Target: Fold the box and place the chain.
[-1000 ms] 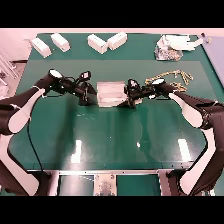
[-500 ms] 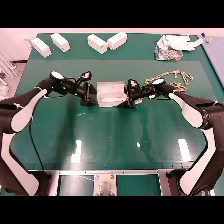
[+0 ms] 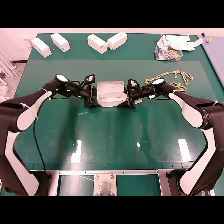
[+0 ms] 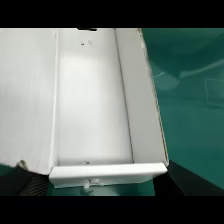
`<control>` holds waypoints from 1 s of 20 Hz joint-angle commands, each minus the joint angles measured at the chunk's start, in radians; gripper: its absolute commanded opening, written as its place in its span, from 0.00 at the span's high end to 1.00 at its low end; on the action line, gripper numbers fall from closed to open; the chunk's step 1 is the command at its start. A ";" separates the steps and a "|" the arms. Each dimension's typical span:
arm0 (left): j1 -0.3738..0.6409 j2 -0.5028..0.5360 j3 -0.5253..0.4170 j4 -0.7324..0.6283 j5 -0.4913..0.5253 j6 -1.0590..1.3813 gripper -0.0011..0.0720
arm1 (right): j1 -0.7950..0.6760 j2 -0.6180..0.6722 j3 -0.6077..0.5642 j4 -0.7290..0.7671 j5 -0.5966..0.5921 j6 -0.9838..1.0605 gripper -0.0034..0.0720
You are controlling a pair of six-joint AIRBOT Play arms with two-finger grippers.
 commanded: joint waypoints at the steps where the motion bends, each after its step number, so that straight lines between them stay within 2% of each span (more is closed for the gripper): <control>1: -0.011 -0.004 0.000 -0.003 0.027 0.002 0.00 | 0.000 0.000 0.000 0.000 0.001 0.000 0.18; 19: -0.016 -0.031 0.000 -0.028 0.050 0.028 0.01 | 0.000 0.000 0.000 0.000 0.001 0.000 0.18; 20: -0.017 -0.031 0.000 -0.028 0.052 0.029 0.10 | 0.000 0.000 0.000 0.000 0.001 0.000 0.18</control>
